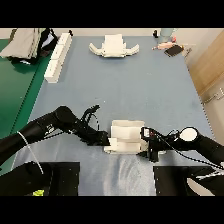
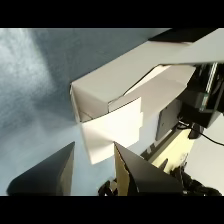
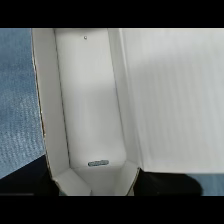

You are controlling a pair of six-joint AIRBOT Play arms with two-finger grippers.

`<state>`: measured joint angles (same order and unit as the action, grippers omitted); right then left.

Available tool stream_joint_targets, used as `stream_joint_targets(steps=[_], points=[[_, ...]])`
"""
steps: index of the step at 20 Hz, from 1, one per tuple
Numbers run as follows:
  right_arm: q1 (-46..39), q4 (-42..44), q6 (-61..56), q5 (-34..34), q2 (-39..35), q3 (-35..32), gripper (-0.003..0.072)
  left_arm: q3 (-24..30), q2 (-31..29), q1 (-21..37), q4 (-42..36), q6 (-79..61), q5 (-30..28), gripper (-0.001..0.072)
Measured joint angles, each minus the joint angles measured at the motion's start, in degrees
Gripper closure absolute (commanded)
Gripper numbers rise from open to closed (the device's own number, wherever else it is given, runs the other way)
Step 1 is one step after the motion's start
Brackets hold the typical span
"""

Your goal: Fold the box.

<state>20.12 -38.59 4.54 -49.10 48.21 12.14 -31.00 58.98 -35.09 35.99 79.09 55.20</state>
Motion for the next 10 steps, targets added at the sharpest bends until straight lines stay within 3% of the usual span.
stream_joint_targets(steps=[7, 10], points=[[0.0, 0.0, 0.0, 0.0, 0.0, 0.0, 0.0175, -0.4, 0.0, -3.4, 0.2, 2.9, -4.5, 0.0376], [0.0, 0.0, 0.0, 0.0, 0.0, 0.0, 0.0175, -1.5, 0.0, -6.1, 3.9, 7.3, -6.0, 0.0376]])
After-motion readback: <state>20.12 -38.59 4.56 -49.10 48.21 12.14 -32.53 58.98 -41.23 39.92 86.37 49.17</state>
